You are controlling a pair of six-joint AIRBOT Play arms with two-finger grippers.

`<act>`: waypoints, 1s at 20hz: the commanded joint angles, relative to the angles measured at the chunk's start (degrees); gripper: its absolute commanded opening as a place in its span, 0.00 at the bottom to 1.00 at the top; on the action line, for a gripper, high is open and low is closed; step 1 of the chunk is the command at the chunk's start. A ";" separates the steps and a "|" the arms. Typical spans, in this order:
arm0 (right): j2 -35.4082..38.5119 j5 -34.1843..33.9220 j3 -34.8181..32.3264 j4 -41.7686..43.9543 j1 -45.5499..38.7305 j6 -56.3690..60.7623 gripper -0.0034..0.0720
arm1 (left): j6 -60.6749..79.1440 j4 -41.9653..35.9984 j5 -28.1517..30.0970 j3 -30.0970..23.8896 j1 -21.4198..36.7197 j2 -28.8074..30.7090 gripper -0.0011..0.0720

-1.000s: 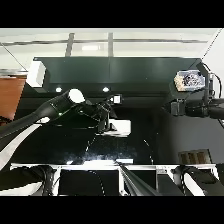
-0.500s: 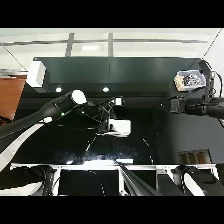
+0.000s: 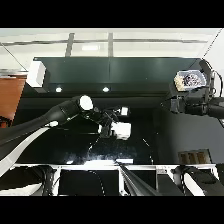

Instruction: Fold the box and place the chain.

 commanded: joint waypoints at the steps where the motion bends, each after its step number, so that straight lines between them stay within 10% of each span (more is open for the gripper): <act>1: 0.04 0.02 -0.04 0.00 -0.02 0.02 0.07 | -0.09 6.01 3.04 0.02 -2.45 -2.08 0.99; 4: 0.04 0.00 -0.04 -0.07 -0.04 0.00 0.07 | -0.98 12.37 3.30 0.15 -3.39 -2.05 0.95; 7: 0.04 0.11 -0.04 -0.20 -0.04 0.02 0.07 | -13.35 16.09 0.66 1.70 -2.03 -0.72 0.48; 13: 0.04 0.00 -0.04 -0.22 -0.04 -0.02 0.07 | -43.28 32.57 -11.08 2.78 12.50 3.89 0.47; 20: 0.04 0.00 -0.04 -2.62 -0.04 -0.09 0.07 | -64.89 37.59 -16.26 2.78 46.27 6.23 0.47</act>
